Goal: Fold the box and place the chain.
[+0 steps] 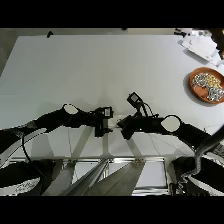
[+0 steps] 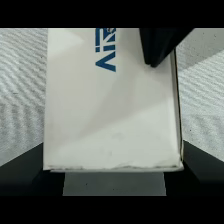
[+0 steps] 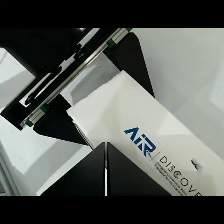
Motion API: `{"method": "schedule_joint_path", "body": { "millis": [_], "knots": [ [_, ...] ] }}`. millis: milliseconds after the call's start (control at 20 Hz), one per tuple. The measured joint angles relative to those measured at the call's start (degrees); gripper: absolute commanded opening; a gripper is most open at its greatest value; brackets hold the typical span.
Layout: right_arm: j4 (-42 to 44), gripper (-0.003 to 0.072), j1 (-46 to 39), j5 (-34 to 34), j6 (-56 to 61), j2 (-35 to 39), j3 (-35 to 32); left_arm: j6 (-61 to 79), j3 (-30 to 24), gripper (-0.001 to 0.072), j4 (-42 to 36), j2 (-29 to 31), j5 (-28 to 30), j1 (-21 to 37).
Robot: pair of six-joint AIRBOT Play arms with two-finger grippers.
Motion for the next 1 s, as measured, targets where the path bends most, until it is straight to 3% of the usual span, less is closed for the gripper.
{"method": "schedule_joint_path", "body": {
  "millis": [500, 1000],
  "knots": [
    [0.4, 0.0008, 0.8, 0.6, -0.5, -2.1, -3.1, 0.1, 0.0, 0.0012, 0.1, 0.0, -0.1, 0.0],
    [2.3, 0.0008, 1.0, -4.7, -3.2, 0.2, -3.7, -0.3, 0.0, 0.0012, -0.3, 0.0, 0.2, 0.0]
  ]
}}
